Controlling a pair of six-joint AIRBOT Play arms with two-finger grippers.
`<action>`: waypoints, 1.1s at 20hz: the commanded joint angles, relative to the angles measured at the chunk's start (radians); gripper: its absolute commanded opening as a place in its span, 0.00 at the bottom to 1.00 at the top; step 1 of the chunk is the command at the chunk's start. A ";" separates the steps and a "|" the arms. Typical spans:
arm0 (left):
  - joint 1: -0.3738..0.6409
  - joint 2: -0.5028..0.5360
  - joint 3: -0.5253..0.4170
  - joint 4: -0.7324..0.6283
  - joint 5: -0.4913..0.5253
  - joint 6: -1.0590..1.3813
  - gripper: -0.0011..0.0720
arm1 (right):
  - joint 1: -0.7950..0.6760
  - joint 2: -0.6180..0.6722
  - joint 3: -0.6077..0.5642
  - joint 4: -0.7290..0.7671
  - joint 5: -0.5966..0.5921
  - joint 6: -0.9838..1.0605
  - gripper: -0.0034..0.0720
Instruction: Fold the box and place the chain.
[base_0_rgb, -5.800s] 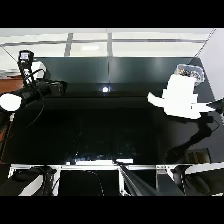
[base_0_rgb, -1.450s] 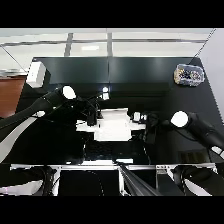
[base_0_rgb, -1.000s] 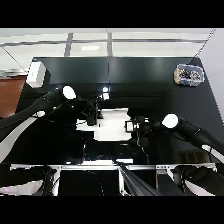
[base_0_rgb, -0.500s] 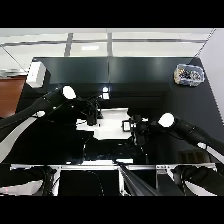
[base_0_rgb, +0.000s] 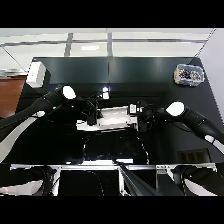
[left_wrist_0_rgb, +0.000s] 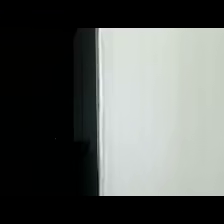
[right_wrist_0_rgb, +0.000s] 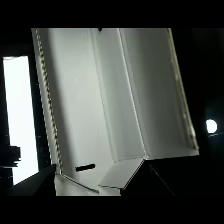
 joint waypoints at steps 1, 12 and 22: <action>0.000 -0.001 0.001 -0.008 -0.002 0.002 0.05 | -0.012 -0.007 0.006 0.025 -0.018 -0.001 1.00; -0.036 0.000 0.001 0.002 0.003 0.006 0.05 | -0.025 -0.126 0.006 0.175 0.054 -0.150 1.00; -0.038 -0.002 0.033 0.008 0.009 0.006 0.05 | -0.024 -0.167 0.003 0.085 0.090 -0.154 1.00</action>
